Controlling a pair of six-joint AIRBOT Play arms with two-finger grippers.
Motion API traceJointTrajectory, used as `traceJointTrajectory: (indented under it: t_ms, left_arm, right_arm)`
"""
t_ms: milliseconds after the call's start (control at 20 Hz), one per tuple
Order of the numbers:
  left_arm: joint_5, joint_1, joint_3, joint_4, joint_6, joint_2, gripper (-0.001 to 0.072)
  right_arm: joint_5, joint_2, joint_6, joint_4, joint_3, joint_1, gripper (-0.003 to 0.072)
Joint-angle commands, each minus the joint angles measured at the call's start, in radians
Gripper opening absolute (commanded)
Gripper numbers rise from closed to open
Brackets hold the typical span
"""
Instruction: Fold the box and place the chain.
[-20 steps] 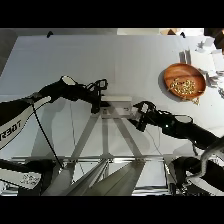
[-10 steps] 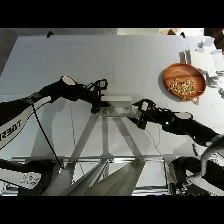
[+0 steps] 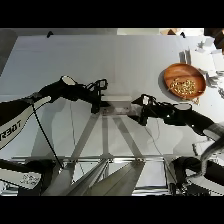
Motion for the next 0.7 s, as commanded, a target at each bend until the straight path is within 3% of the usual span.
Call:
traceJointTrajectory:
  t_ms: [0, 500, 650]
  left_arm:
    - [0.0, -0.001, 0.0, 0.0, 0.0, 0.0, 0.0012]
    - [0.0, -0.001, 0.001, 0.0, 0.0, 0.0, 0.0012]
    - [0.0, 0.0, 0.0, 0.0, 0.0, 0.0, 0.0012]
  right_arm:
    - [0.044, -0.058, -0.005, -0.073, 0.044, -0.013, 0.0685]
    - [0.114, -0.18, -0.044, -0.086, 0.149, -0.013, 0.0685]
    - [0.115, -0.206, 0.007, -0.175, 0.15, -0.003, 0.0685]
